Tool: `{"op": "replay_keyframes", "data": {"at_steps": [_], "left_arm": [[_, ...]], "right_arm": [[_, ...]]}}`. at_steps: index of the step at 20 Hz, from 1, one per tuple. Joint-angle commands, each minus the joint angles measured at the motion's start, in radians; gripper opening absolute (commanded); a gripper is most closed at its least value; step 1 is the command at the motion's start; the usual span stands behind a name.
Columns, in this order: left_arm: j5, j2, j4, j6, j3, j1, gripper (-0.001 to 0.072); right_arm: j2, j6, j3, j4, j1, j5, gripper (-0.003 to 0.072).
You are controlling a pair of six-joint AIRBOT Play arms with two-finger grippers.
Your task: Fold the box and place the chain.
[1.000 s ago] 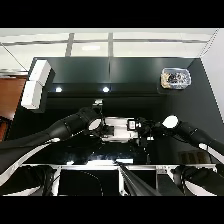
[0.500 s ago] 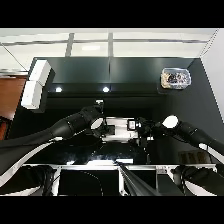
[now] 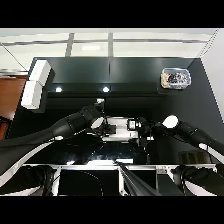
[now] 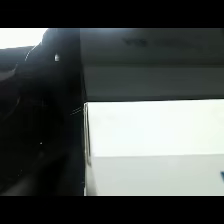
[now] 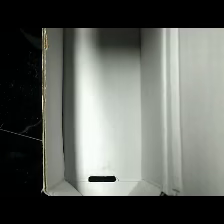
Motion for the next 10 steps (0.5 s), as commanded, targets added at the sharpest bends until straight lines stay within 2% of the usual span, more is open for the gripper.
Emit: {"op": "replay_keyframes", "data": {"at_steps": [1,3,4,7,8,10], "left_arm": [[-0.005,-0.012,0.004,-0.002,0.012,0.0,0.0238],[-0.017,-0.023,0.003,-0.001,0.017,-0.001,0.0079],[-0.02,-0.025,0.003,0.004,0.017,-0.001,0.003],[-0.027,-0.025,0.004,0.005,0.019,-0.001,0.0029],[-0.027,-0.025,0.004,0.005,0.022,-0.001,0.0028],[-0.028,-0.025,0.009,0.006,0.031,0.0,0.0028]], "right_arm": [[0.0,-0.001,-0.001,0.0,0.001,0.001,0.0468],[0.0,0.0,-0.001,0.0,0.001,0.001,0.0468],[0.0,0.0,-0.001,0.0,0.001,0.001,0.0468],[0.0,0.0,-0.001,0.0,0.001,0.0,0.0473],[0.0,0.01,-0.001,0.002,0.001,-0.003,0.0632],[0.019,0.082,0.003,0.0,0.0,0.001,0.0642]]}}
